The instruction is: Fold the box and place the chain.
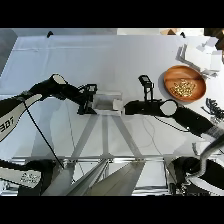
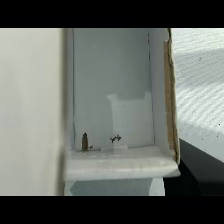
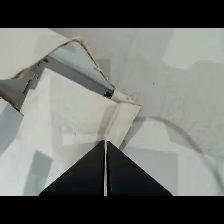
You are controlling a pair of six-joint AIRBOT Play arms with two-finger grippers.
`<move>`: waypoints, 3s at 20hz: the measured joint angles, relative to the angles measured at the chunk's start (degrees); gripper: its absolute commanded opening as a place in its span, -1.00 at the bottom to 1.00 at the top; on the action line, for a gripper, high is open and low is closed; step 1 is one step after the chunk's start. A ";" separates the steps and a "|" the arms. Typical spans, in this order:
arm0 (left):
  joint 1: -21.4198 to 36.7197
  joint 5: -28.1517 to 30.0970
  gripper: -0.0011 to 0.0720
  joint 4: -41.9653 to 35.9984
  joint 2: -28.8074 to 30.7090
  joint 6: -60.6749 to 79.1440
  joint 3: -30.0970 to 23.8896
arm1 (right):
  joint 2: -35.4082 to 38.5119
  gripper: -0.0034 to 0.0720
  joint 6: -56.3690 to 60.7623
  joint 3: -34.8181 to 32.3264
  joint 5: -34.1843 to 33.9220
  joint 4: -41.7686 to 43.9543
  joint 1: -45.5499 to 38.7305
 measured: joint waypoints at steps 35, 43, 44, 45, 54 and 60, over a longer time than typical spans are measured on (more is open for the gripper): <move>0.00 0.02 -0.49 0.02 0.00 0.02 -0.02 | -2.03 0.18 9.18 1.22 -9.40 -3.17 6.82; 0.00 0.02 -0.49 0.02 0.00 0.02 -0.02 | -2.08 0.18 9.44 1.22 -9.33 -12.83 7.39; 0.00 0.02 -0.49 0.02 0.00 0.02 -0.02 | -2.10 0.18 9.44 1.22 -9.31 -13.73 7.39; 0.00 0.02 -0.49 0.02 0.00 0.02 0.00 | -2.12 0.19 9.46 1.22 -9.29 -14.34 7.39; 0.00 0.02 -0.49 0.02 0.00 0.04 0.00 | -2.19 0.51 15.08 1.27 -6.78 -16.59 7.39; 0.00 0.02 -0.49 0.02 0.00 0.07 -0.02 | -6.47 0.50 26.67 6.01 -1.25 -20.59 7.39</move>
